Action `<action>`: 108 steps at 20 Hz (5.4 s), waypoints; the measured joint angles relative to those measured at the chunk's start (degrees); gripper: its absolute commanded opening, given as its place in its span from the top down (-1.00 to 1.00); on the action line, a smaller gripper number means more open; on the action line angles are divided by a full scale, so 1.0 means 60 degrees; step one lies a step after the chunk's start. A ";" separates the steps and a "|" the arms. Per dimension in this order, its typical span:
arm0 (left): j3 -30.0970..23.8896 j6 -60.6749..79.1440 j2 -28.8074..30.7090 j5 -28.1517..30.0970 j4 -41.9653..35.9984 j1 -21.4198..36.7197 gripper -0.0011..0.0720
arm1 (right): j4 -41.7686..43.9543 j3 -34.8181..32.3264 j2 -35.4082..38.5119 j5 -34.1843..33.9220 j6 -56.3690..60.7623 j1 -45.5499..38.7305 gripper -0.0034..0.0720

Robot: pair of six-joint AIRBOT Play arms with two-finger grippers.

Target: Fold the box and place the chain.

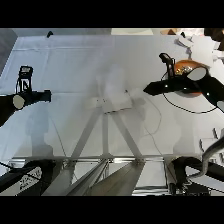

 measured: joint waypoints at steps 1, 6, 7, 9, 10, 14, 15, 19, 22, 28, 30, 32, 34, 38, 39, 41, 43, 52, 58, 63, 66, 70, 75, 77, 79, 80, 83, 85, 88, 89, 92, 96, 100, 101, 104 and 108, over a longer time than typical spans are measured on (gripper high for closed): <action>0.0000 0.0000 0.0000 0.0004 0.0000 -0.0004 -0.94 | 0.0157 -0.0025 0.0219 -0.0200 -0.0011 0.0091 0.90; 0.0004 0.0000 0.0000 0.0000 0.0000 -0.0004 -0.94 | -0.0433 -0.0157 0.1661 -0.0820 0.0342 0.0270 0.90; 0.0000 0.0000 0.0000 0.0000 0.0000 -0.0004 -0.94 | -0.0652 -0.0321 0.1832 -0.0801 0.0495 0.0284 0.90; 0.0000 0.0000 0.0000 0.0000 0.0000 -0.0004 -0.94 | -0.0812 -0.0962 0.2040 -0.0845 0.0528 0.0350 0.90; 0.0004 0.0004 0.0000 0.0000 0.0000 -0.0004 -0.94 | -0.0805 -0.1362 0.2098 -0.1031 0.0521 0.0408 0.90; 0.0004 0.0004 0.0000 0.0000 0.0000 -0.0004 -0.94 | -0.0627 -0.2885 0.2164 -0.2663 0.0211 0.0739 0.90; 0.0000 0.0004 0.0000 0.0000 0.0000 0.0000 -0.94 | -0.0550 -0.3093 0.2124 -0.3002 0.0066 0.0849 0.90; 0.0004 0.0000 0.0000 0.0004 0.0000 -0.0004 -0.94 | 0.0390 -0.3497 0.1821 -0.3942 -0.0780 0.1486 0.90; 0.0004 0.0004 0.0000 0.0000 0.0000 0.0000 -0.94 | 0.0831 -0.3595 0.1592 -0.4204 -0.1253 0.1963 0.90; 0.0004 0.0000 0.0000 0.0000 0.0000 -0.0004 -0.94 | 0.1118 -0.3643 0.1257 -0.4601 -0.1504 0.2233 0.90; 0.0004 0.0000 0.0000 0.0004 0.0000 0.0000 -0.94 | 0.1158 -0.3643 0.1122 -0.4666 -0.1504 0.2255 0.90; 0.0004 0.0000 0.0000 0.0000 0.0000 -0.0004 -0.94 | 0.1173 -0.3646 0.0900 -0.4663 -0.1468 0.2266 0.90; 0.0004 0.0000 0.0000 0.0000 0.0000 0.0000 -0.94 | 0.1206 -0.3646 0.0674 -0.4674 -0.1381 0.2269 0.90; 0.0000 0.0000 0.0000 0.0000 0.0000 -0.0004 -0.94 | 0.1235 -0.3646 0.0463 -0.4703 -0.1271 0.2269 0.89; 0.0000 0.0004 0.0000 0.0000 0.0000 -0.0004 -0.94 | 0.1235 -0.3646 0.0437 -0.4692 -0.1264 0.2269 0.89; 0.0000 0.0000 0.0000 0.0000 0.0000 0.0000 -0.94 | 0.1231 -0.3650 0.0404 -0.4634 -0.1260 0.2269 0.89; 0.0004 0.0004 0.0000 0.0000 0.0000 0.0000 -0.94 | 0.1231 -0.3657 0.0390 -0.4597 -0.1257 0.2273 0.89; 0.0004 0.0000 0.0000 0.0000 0.0000 0.0000 -0.94 | 0.1224 -0.3661 0.0379 -0.4605 -0.1246 0.2273 0.88; 0.0004 0.0000 0.0000 0.0000 0.0000 0.0000 -0.94 | 0.1275 -0.3657 0.0379 -0.4659 -0.1242 0.2277 0.88; 0.0000 0.0000 0.0000 0.0004 0.0000 0.0000 -0.94 | 0.1749 -0.3639 0.0386 -0.4532 -0.1235 0.2280 0.89; 0.0004 0.0004 0.0000 0.0004 0.0000 -0.0004 -0.94 | 0.1585 -0.3464 0.0448 -0.3843 -0.1271 0.2280 0.89; 0.0004 0.0000 0.0000 0.0004 0.0000 -0.0004 -0.94 | 0.0885 -0.3042 0.0561 -0.2685 -0.1322 0.2280 0.90; 0.0000 0.0000 0.0000 0.0000 0.0000 -0.0004 -0.94 | -0.0025 -0.2728 0.0627 -0.1891 -0.1341 0.1829 0.90; 0.0004 0.0000 0.0000 0.0000 0.0000 -0.0004 -0.94 | -0.0168 -0.2685 0.0634 -0.1698 -0.1348 0.1435 0.90; 0.0004 0.0000 0.0000 -0.0004 0.0000 0.0000 -0.94 | -0.0255 -0.2659 0.0637 -0.1566 -0.1497 0.1096 0.90; 0.0000 0.0000 0.0000 -0.0004 0.0000 0.0000 -0.94 | -0.0280 -0.2652 0.0637 -0.1501 -0.1581 0.0980 0.90; 0.0000 0.0000 0.0000 0.0000 0.0000 0.0000 -0.94 | -0.0459 -0.2641 0.0623 -0.1417 -0.1749 0.0772 0.90; 0.0004 0.0004 0.0000 0.0000 0.0000 0.0000 -0.94 | -0.0583 -0.2641 0.0572 -0.1279 -0.1807 0.0718 0.90; 0.0000 0.0000 0.0000 -0.0004 0.0000 0.0000 -0.94 | -0.0699 -0.2634 0.0528 -0.1042 -0.1851 0.0681 0.90; 0.0004 0.0000 0.0000 0.0000 0.0000 -0.0004 -0.94 | -0.0710 -0.2634 0.0521 -0.0994 -0.1861 0.0674 0.89; 0.0004 0.0000 0.0000 0.0000 -0.0011 -0.0004 -0.94 | -0.0750 -0.2634 0.0510 -0.0925 -0.1872 0.0659 0.89; 0.0004 0.0007 0.0007 -0.0004 -0.0033 -0.0007 -0.93 | -0.0769 -0.2634 0.0510 -0.0940 -0.1876 0.0659 0.89; 0.0000 0.0539 0.0168 -0.0339 -0.0040 -0.0346 -0.93 | -0.0769 -0.2634 0.0510 -0.0954 -0.1876 0.0659 0.89; 0.0000 0.0841 0.0273 -0.0415 -0.0047 -0.0601 -0.93 | -0.0769 -0.2634 0.0510 -0.0954 -0.1876 0.0659 0.89; 0.0000 0.1927 0.0692 -0.0612 -0.0120 -0.1734 -0.93 | -0.0772 -0.2634 0.0510 -0.0958 -0.1876 0.0659 0.89; 0.0000 0.2834 0.1268 -0.0750 -0.0270 -0.3566 -0.93 | -0.0772 -0.2634 0.0510 -0.0965 -0.1876 0.0659 0.89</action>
